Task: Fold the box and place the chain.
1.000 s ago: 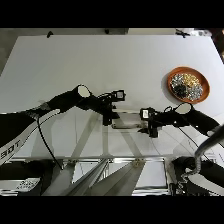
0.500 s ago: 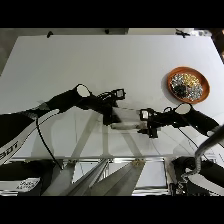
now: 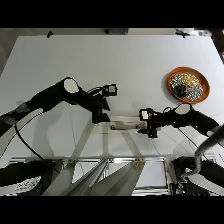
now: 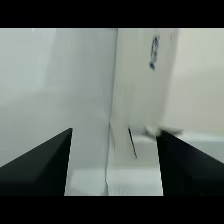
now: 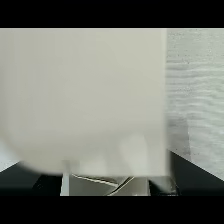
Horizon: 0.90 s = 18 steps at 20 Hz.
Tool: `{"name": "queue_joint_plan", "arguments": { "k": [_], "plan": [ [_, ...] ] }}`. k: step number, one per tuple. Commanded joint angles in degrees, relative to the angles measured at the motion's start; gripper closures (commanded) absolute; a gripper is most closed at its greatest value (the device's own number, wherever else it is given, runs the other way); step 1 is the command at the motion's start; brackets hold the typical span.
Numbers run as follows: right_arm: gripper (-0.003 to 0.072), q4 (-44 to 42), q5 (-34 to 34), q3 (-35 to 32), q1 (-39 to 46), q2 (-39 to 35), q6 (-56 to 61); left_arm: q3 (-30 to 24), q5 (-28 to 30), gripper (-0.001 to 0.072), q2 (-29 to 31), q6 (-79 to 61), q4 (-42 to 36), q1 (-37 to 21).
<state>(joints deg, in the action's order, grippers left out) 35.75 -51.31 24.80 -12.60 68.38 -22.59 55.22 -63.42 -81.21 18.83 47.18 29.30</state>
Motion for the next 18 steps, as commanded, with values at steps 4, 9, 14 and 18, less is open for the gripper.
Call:
{"name": "queue_joint_plan", "arguments": {
  "k": [4, 9, 14, 18],
  "plan": [
    [0.0272, 0.0, 0.0, 0.0, 0.0, 0.0, 0.0, 0.0, -12.9, 0.0297, 4.4, 9.9, 4.7, -5.1],
    [0.0272, 0.0, -0.1, 0.0, 0.0, 0.0, 0.0, 0.0, -13.7, 0.0295, 4.9, 9.6, 0.2, -3.3],
    [0.0272, 0.1, 0.0, 0.0, 0.0, 0.0, 0.0, 0.0, -10.5, 0.0202, 4.9, 9.6, -2.6, -0.8],
    [0.0272, 3.7, 2.5, 0.0, 0.0, 0.0, 0.0, 0.0, -6.6, 0.0202, 4.9, 9.6, -3.0, 1.1]
  ]
}}
